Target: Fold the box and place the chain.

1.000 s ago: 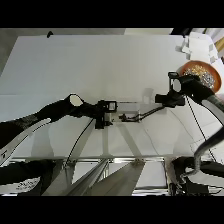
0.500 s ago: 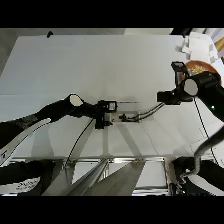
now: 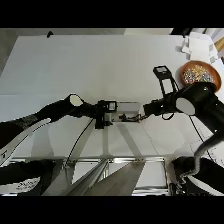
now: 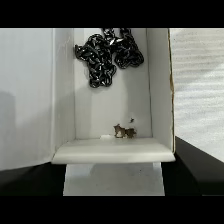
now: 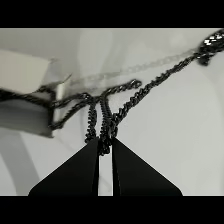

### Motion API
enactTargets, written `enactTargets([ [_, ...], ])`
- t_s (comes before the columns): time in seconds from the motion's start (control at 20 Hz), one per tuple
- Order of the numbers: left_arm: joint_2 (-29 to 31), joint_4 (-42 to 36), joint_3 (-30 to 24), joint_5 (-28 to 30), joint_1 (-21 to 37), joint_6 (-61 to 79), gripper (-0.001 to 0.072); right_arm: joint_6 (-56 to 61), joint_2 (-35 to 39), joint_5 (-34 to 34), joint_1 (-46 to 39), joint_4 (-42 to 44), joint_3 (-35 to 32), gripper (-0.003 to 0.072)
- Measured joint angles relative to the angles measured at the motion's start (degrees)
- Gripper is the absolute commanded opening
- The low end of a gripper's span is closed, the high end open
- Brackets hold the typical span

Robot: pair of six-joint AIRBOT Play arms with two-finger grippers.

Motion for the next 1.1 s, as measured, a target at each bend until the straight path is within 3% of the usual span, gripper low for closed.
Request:
enactTargets([
  [0.5,0.0,0.0,0.0,0.0,0.0,0.0,0.0013,6.03,0.26,-2.29,11.47,-0.24,0.0,0.0015],
  [1.1,0.0,0.0,0.0,0.0,0.0,0.0,0.0013,8.85,0.26,-11.1,15.06,1.75,0.02,0.0015],
])
